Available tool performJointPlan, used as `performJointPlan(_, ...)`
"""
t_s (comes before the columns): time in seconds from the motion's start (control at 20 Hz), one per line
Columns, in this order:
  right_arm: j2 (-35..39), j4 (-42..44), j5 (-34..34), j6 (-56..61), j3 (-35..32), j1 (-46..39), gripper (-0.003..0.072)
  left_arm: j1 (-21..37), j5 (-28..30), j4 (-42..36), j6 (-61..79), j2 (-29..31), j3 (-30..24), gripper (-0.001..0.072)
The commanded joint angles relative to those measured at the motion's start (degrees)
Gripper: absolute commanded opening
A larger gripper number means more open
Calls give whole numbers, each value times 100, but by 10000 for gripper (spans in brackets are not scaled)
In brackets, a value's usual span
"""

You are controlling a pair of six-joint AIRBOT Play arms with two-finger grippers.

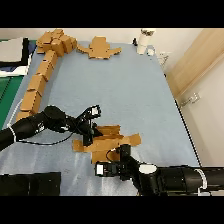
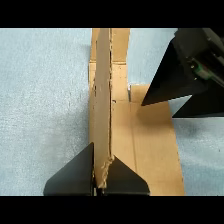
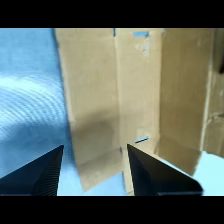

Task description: Fold the box.

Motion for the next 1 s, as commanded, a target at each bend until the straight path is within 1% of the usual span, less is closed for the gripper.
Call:
performJointPlan(0.0,-72,-396,7,212,28,7,583,0,-2,0,2,0,-4,13)
performJointPlan(0.1,-74,-470,9,367,28,7,583,0,0,0,2,0,-4,13)
performJointPlan(0.3,-46,-931,-28,896,50,7,583,0,0,0,2,0,-4,13)
performJointPlan(0.6,-46,-857,-15,981,81,7,591,0,-2,0,2,0,-4,13)
performJointPlan(0.65,-46,-859,-61,977,79,7,708,0,0,0,2,0,-4,13)
performJointPlan(0.75,-37,-813,-28,787,70,-118,720,0,0,0,2,0,-4,13)
performJointPlan(0.85,63,-546,109,750,66,-568,720,0,0,0,2,0,-4,13)
performJointPlan(0.9,188,-243,186,396,59,-809,720,0,-2,0,2,0,-4,13)
performJointPlan(0.95,378,142,339,-216,31,-1056,720,0,-2,0,2,0,-4,13)
